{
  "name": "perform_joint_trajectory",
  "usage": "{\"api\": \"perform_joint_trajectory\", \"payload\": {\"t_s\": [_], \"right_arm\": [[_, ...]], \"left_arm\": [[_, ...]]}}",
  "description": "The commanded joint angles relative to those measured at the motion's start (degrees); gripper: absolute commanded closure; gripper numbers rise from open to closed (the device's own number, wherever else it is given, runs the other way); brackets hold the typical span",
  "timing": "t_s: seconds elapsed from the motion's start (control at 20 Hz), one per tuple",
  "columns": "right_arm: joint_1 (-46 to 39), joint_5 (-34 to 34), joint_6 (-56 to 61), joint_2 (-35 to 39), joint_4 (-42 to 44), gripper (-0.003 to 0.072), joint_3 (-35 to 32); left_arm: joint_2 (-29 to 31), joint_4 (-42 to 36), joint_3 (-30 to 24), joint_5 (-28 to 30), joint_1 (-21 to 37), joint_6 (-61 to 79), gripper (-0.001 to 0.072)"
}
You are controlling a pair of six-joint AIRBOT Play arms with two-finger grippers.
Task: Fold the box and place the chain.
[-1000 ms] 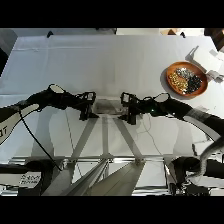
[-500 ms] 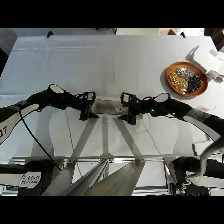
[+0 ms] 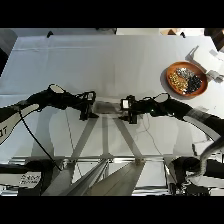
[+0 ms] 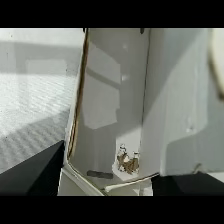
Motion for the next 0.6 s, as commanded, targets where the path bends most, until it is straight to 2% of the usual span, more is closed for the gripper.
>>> {"api": "perform_joint_trajectory", "payload": {"t_s": [0.0,0.1,0.15,0.2,0.25,0.55], "right_arm": [[0.0,0.0,-1.0,0.0,0.0,0.0148,0.0],[0.0,0.2,-1.0,0.0,0.0,0.0148,0.0],[0.0,0.5,-1.0,0.0,0.0,0.0121,0.0],[0.0,0.8,-1.0,0.0,0.0,0.0002,0.0],[0.0,1.4,-1.0,0.0,0.0,-0.0034,0.0],[0.0,3.3,1.2,0.2,0.0,-0.0034,0.0]], "left_arm": [[0.0,0.0,0.0,0.0,0.0,0.1,0.0500],[0.0,0.0,0.0,0.0,0.0,0.1,0.0500],[0.0,0.0,0.0,0.0,0.0,0.1,0.0500],[0.0,0.0,0.0,0.0,0.0,0.1,0.0500],[0.0,0.0,0.0,0.0,0.0,0.1,0.0500],[0.0,0.0,0.0,0.0,0.0,0.1,0.0500]]}}
